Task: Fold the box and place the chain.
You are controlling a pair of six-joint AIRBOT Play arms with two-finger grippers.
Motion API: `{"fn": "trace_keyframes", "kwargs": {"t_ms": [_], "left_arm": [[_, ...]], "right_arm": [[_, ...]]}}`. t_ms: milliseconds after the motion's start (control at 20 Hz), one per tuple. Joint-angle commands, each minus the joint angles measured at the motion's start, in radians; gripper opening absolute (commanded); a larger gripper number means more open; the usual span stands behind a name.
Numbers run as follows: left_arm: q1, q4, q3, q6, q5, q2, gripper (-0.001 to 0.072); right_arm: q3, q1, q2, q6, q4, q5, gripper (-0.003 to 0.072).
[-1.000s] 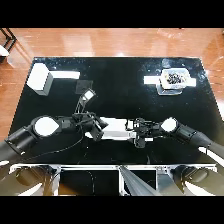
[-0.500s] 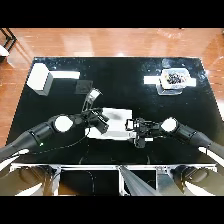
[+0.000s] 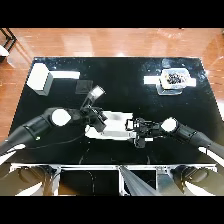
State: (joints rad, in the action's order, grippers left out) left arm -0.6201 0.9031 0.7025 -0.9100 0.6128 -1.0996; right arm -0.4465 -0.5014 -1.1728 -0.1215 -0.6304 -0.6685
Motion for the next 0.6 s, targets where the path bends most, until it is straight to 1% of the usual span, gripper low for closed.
{"fn": "trace_keyframes", "kwargs": {"t_ms": [0,50,100,150,200,250,350,450,550], "left_arm": [[0.104,0.086,0.058,-0.022,0.214,0.079,0.0031],[0.145,0.086,0.060,-0.022,0.274,0.102,0.0159],[0.182,0.091,0.060,-0.022,0.332,0.115,0.0532],[0.212,0.092,0.060,-0.030,0.386,0.117,0.0647],[0.236,0.103,0.060,-0.020,0.435,0.114,0.0648],[0.245,0.123,0.060,0.027,0.455,0.113,0.0647],[0.238,0.132,0.060,0.253,0.472,0.113,0.0645],[0.224,0.132,0.044,0.521,0.460,0.111,0.0644],[0.222,0.125,-0.001,0.691,0.424,0.099,0.0644]], "right_arm": [[0.000,0.000,0.000,0.000,0.000,0.000,0.0309],[0.000,0.000,0.000,0.000,0.000,0.000,0.0309],[0.000,0.000,0.000,0.000,0.000,0.000,0.0309],[0.000,0.000,0.000,0.000,0.000,0.000,0.0309],[0.000,0.000,0.000,0.000,0.000,0.000,0.0309],[0.000,0.000,0.000,0.000,0.000,0.000,0.0309],[0.000,0.000,0.000,0.000,0.000,-0.001,0.0309],[0.000,0.000,0.000,0.000,0.000,0.000,0.0309],[0.000,0.000,0.000,0.000,0.000,0.000,0.0309]]}}
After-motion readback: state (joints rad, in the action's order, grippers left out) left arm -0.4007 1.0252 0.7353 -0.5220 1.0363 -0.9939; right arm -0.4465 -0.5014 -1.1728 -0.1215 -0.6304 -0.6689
